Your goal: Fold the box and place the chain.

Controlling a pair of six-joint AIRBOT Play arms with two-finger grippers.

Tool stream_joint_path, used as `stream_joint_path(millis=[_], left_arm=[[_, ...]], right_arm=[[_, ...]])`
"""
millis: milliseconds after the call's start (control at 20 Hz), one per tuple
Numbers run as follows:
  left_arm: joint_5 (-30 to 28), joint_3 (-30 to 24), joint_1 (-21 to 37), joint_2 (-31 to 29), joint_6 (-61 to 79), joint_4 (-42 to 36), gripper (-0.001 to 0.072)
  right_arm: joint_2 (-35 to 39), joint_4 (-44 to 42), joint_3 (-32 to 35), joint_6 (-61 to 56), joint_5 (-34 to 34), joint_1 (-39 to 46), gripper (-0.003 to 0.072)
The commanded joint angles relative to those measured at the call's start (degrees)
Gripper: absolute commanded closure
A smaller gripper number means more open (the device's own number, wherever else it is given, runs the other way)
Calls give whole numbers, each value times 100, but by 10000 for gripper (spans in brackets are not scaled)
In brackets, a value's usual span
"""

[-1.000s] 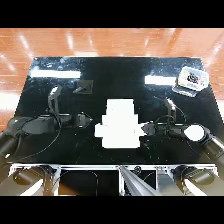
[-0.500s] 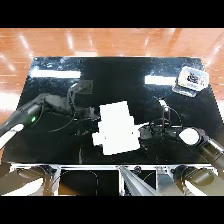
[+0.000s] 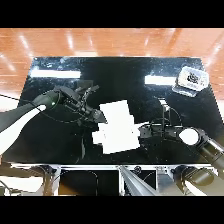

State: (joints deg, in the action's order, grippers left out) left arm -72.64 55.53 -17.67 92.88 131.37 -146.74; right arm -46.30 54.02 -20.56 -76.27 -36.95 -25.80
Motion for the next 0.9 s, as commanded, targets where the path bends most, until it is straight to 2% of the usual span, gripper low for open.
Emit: stream_joint_path(millis=[0,300,350,450,550,600,650,850], left_arm=[[-170,63,-2,251,841,-566,89],[-175,61,-4,271,1158,-503,99],[-186,61,-22,275,1261,-490,122],[-184,63,-76,275,1375,-481,258],[-181,63,-111,275,1469,-483,562],[-179,63,-127,275,1532,-483,660],[-181,63,-127,275,1574,-483,685],[-164,101,-96,273,1812,-459,686]], right_arm=[[4,-2,2,-7,20,-2,660],[4,0,2,-11,146,0,660],[4,0,2,-50,146,-2,660],[4,0,2,-133,144,-2,659],[4,2,2,-146,146,-2,659],[4,0,2,-155,153,-2,659],[4,-2,2,-157,155,-2,660],[4,39,-2,-323,210,4,660]])
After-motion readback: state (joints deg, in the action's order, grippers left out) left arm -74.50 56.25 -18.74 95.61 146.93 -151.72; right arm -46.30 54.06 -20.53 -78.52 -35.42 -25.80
